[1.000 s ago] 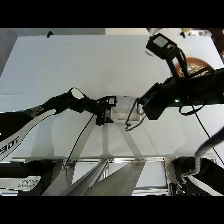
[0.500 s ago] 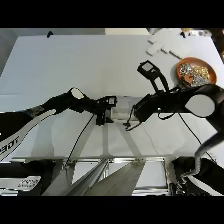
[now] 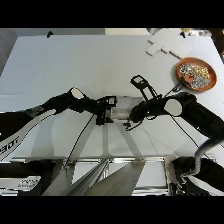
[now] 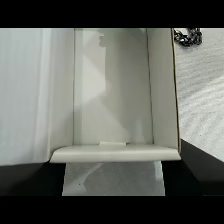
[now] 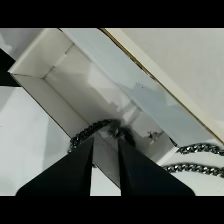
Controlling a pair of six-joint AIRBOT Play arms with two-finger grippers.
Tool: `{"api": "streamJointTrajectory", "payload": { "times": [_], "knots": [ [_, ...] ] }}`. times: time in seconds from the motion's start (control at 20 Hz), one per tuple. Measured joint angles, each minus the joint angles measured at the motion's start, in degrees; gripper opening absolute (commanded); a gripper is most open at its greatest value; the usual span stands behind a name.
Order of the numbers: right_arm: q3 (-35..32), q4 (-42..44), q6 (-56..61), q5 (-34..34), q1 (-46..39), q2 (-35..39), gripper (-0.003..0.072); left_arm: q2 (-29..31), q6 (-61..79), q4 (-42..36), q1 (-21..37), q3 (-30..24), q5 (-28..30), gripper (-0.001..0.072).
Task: Fold the box and place the chain.
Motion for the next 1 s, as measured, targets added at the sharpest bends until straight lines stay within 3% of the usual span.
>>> {"api": "streamJointTrajectory", "payload": {
  "times": [0.25, 0.65, 1.0],
  "knots": [
    [-0.2, -0.2, 0.0, 0.2, 0.0, 1.6, 0.0202, 0.0, 0.0, 0.0, 0.0, 0.0, 0.0, 0.0326],
    [-0.4, -8.2, 2.5, 11.0, -9.2, 11.6, 0.0204, 0.0, 0.0, 0.0, 0.0, 0.0, 0.0, 0.0326],
    [-0.8, -11.2, 3.0, 11.0, -18.0, 7.1, 0.0204, 0.0, 0.0, 0.0, 0.0, 0.0, 0.0, 0.0326]
  ]
}}
